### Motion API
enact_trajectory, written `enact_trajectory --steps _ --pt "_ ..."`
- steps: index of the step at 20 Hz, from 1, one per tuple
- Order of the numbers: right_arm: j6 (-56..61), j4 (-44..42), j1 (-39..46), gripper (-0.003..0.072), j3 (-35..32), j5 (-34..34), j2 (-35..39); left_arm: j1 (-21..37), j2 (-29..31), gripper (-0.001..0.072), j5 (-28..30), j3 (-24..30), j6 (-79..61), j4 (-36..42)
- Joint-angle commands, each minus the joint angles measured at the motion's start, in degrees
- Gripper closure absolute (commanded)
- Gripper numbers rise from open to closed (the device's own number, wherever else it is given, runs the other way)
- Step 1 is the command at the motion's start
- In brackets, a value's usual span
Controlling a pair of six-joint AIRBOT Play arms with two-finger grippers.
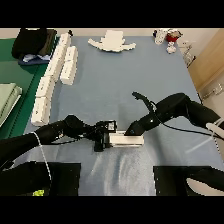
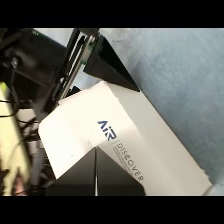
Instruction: Fold the box.
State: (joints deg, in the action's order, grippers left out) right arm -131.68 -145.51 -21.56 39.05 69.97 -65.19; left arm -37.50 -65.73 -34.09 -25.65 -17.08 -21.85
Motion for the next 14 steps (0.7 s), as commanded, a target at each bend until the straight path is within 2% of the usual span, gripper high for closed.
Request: enact_trajectory --steps 1,5,9,10,11,12,13,14 --pt "-4.9 6.0 -7.3 0.068 -4.5 -11.3 7.8 0.0 0.0 0.028 0.0 -0.1 0.0 0.0" --pt "-6.8 17.8 -18.6 0.068 -8.8 -26.1 14.9 0.0 0.0 0.028 0.0 -0.1 0.0 0.0" --pt "-6.6 24.2 -24.7 0.0675 -9.0 -30.3 18.1 0.0 0.0 0.028 0.0 -0.1 0.0 0.0" --pt "-6.6 25.7 -25.7 0.0642 -9.0 -30.3 18.8 0.0 0.0 0.0281 0.0 -0.1 0.0 0.0" --pt "-6.6 27.7 -26.3 0.0585 -9.0 -30.3 19.2 0.0 0.0 0.0281 0.0 -0.1 0.0 0.0" --pt "-6.8 29.2 -26.4 0.047 -9.0 -30.3 19.3 0.0 0.0 0.028 0.0 -0.1 0.0 0.0" --pt "-7.6 30.4 -26.4 0.0312 -9.0 -30.3 19.2 0.0 0.0 0.028 0.0 -0.1 0.0 0.0" --pt "-9.2 31.8 -26.4 0.0208 -9.0 -30.3 18.9 0.0 0.0 0.028 0.0 -0.1 0.0 0.0"
